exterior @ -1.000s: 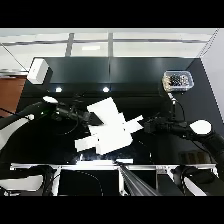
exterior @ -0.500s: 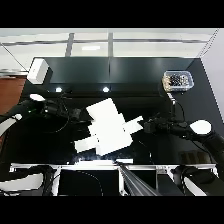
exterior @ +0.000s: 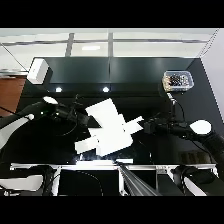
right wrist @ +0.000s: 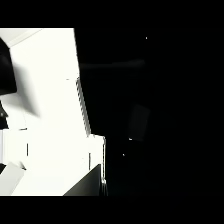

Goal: Fold the box and place the chain.

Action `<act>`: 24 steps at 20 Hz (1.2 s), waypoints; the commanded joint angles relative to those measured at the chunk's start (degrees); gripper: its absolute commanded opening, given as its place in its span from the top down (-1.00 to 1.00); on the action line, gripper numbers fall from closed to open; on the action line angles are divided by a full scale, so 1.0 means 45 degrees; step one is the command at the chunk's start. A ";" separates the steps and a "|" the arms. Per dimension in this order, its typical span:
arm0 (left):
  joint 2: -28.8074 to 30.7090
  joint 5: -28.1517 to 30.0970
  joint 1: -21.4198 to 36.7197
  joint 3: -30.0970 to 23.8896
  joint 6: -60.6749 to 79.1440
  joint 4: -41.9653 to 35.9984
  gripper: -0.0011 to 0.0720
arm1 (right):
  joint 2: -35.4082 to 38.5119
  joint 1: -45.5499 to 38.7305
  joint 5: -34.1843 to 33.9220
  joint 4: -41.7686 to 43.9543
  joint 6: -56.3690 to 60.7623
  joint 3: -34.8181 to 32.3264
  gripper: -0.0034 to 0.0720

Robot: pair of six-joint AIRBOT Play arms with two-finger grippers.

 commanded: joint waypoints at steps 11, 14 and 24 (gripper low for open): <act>-0.0291 -0.1214 -0.0126 0.0612 0.2939 0.0651 0.90 | 0.0005 -0.2001 0.2278 -0.2701 0.0126 0.1894 -0.87; 0.0131 -0.1010 -0.1088 0.1656 0.4167 0.2521 0.91 | 0.0005 -0.3463 0.4022 -0.6110 -0.0170 0.4133 -0.87; 0.3429 0.7563 -0.5032 -0.0248 0.7825 0.3458 0.89 | -0.0029 -0.2555 0.4114 -0.8534 -0.4017 0.3424 -0.87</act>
